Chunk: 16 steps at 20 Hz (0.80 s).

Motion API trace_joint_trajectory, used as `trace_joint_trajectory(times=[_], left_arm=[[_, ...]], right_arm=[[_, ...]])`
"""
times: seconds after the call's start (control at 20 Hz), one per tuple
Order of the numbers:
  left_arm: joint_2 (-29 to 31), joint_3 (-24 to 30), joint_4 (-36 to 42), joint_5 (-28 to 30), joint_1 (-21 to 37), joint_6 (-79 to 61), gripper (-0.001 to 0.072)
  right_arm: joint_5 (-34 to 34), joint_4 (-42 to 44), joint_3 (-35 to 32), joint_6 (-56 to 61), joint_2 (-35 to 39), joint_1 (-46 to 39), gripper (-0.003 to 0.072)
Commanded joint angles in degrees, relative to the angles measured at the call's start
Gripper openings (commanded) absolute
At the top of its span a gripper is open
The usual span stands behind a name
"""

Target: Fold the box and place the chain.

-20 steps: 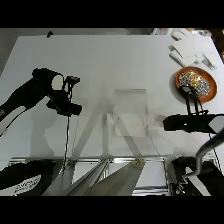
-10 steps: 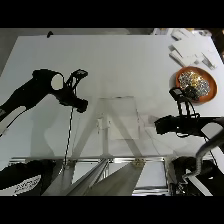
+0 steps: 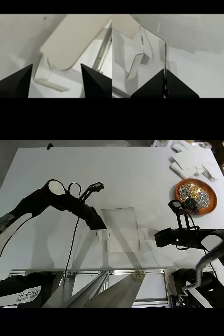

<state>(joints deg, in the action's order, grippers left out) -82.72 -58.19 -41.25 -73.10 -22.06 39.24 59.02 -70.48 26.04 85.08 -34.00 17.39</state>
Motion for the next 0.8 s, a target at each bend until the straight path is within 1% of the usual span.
trace_joint_trajectory(times=[0.0, 0.1, 0.2, 0.25, 0.35, 0.4, 0.45, 0.5, 0.55, 0.6, 0.65, 0.75], left_arm=[[-6.08, 0.04, 9.88, -1.75, 0.48, -11.21, 0.0679], [-9.70, 0.04, 15.61, -0.13, 0.57, -16.15, 0.0679], [-11.89, 0.04, 18.32, 1.75, 0.57, -19.54, 0.0675], [-12.55, 0.04, 18.56, 1.68, 0.55, -20.22, 0.0660], [-13.35, 0.04, 17.20, 0.37, 0.52, -21.07, 0.0548], [-13.60, 0.04, 16.06, -0.15, 0.55, -21.11, 0.0437], [-13.62, 0.04, 14.67, -0.26, 0.59, -21.14, 0.0369], [-13.62, 0.04, 13.75, -0.28, 0.59, -21.18, 0.0318], [-13.62, 0.04, 13.09, -0.24, 0.59, -21.44, 0.0226], [-13.60, 0.04, 12.87, -0.26, 0.61, -22.51, 0.0070], [-13.51, 0.02, 12.90, -0.50, 0.61, -24.63, 0.0004], [-13.07, 0.02, 12.90, -0.39, 0.39, -28.61, 0.0003]], right_arm=[[1.25, -0.24, -0.02, -0.07, 0.04, 0.04, 0.0021], [1.97, -0.24, -0.02, -0.07, 0.04, 0.04, 0.0021], [2.25, -0.24, -0.02, -0.07, 0.04, 0.04, 0.0021], [2.27, -0.24, -0.02, -0.07, 0.04, 0.04, 0.0021], [2.23, -0.24, -0.02, -0.04, 0.04, 0.04, 0.0021], [2.23, -0.24, -0.02, -0.07, 0.04, 0.04, 0.0021], [2.23, -0.24, -0.02, -0.04, 0.07, 0.04, 0.0021], [2.23, -0.24, -0.02, -0.04, 0.04, 0.04, 0.0021], [2.23, -0.24, -0.02, -0.04, 0.07, 0.04, 0.0021], [2.23, -0.22, -0.02, -0.02, 0.07, 0.04, 0.0021], [2.25, -0.17, -0.02, -0.02, 0.07, 0.04, 0.0022], [2.21, -0.13, 0.02, -0.02, 0.07, 0.04, 0.0022]])
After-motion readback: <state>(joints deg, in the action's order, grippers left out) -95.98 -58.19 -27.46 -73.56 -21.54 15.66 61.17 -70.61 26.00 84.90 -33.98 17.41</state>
